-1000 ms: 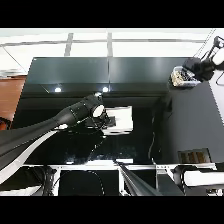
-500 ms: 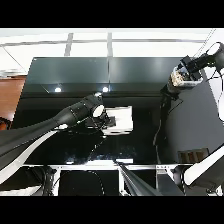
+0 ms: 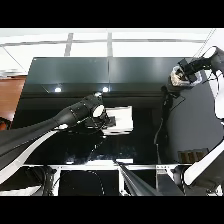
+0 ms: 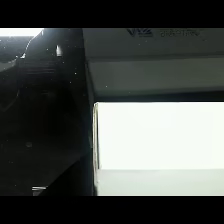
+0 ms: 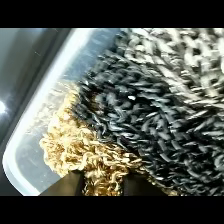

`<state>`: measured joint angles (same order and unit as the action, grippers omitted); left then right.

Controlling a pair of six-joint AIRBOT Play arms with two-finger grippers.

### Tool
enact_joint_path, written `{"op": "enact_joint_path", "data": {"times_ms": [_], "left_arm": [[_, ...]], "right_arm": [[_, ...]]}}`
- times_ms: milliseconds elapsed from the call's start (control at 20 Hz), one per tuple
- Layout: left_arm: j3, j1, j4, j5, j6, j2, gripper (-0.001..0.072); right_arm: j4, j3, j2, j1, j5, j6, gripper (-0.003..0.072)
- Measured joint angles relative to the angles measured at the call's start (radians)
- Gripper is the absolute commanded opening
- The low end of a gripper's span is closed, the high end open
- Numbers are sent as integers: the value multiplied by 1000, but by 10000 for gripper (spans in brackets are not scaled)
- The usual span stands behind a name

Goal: Fold the box and place the chain.

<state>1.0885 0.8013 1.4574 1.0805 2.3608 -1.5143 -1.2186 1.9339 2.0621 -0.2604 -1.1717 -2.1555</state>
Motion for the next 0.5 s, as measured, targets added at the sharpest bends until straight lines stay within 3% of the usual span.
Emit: {"op": "enact_joint_path", "data": {"times_ms": [250,500], "left_arm": [[0,0,0,-3,0,0,30],[0,0,0,-4,0,0,31]], "right_arm": [[29,37,-61,-19,-40,177,12],[37,88,-237,-42,-40,364,12]]}}
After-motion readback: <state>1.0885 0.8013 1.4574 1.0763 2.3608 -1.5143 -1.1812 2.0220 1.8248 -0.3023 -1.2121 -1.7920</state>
